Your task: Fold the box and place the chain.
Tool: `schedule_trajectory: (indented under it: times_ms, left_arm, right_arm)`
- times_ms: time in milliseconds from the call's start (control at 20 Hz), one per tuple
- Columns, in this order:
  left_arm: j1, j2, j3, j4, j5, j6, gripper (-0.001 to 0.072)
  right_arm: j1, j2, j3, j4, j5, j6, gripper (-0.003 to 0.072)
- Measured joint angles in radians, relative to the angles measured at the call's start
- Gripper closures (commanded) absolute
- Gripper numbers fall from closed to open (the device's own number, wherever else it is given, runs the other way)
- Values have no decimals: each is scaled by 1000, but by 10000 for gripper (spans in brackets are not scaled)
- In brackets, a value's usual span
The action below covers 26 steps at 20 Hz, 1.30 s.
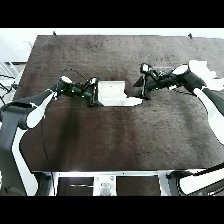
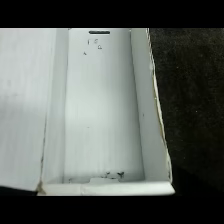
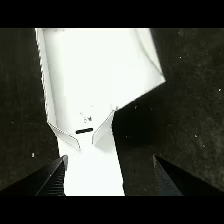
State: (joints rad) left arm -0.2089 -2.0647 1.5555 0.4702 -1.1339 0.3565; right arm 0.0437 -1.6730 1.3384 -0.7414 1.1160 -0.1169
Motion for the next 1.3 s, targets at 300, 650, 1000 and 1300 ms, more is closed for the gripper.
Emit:
schedule_trajectory:
  times_ms: [300,650,1000,1300]
  left_arm:
    - [0,0,0,0,0,0,292]
    - [0,0,0,0,0,0,291]
    - [0,0,0,0,1,1,292]
    - [0,0,0,1,0,2,292]
  right_arm:
    - [58,-31,-45,-21,-85,-105,57]
    - [90,-78,-52,-5,-114,-122,413]
    - [111,-97,-52,91,-117,-129,424]
    - [132,-125,-52,154,-123,-135,237]
